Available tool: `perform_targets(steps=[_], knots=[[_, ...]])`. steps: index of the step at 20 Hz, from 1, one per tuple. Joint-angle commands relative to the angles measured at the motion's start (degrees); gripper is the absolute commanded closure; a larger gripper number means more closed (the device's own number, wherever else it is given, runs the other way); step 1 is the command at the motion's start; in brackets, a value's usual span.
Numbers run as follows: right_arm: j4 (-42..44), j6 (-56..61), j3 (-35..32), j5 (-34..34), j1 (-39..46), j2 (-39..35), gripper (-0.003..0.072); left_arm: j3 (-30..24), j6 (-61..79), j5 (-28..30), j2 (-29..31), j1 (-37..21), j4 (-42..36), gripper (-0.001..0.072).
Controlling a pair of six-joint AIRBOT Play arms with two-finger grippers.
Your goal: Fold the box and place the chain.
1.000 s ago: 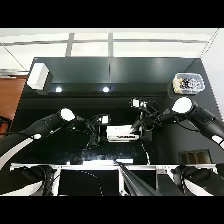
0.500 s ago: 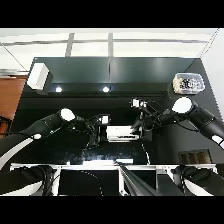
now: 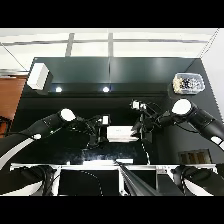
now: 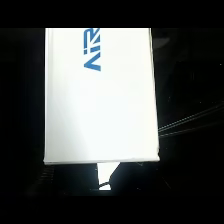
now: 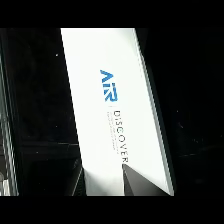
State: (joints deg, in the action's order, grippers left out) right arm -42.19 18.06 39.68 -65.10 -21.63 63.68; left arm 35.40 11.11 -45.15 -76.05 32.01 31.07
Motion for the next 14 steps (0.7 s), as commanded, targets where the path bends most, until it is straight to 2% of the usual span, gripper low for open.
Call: perform_targets(steps=[1,14], knots=[[0.00,0.17,-0.04,0.70,-0.04,0.04,0.0397,-0.02,-0.02,0.02,-0.04,0.00,-0.02,0.0352],[-1.92,0.92,-0.07,1.40,-0.04,0.04,0.0397,-0.02,-0.02,0.02,-0.04,0.00,-0.02,0.0352]])
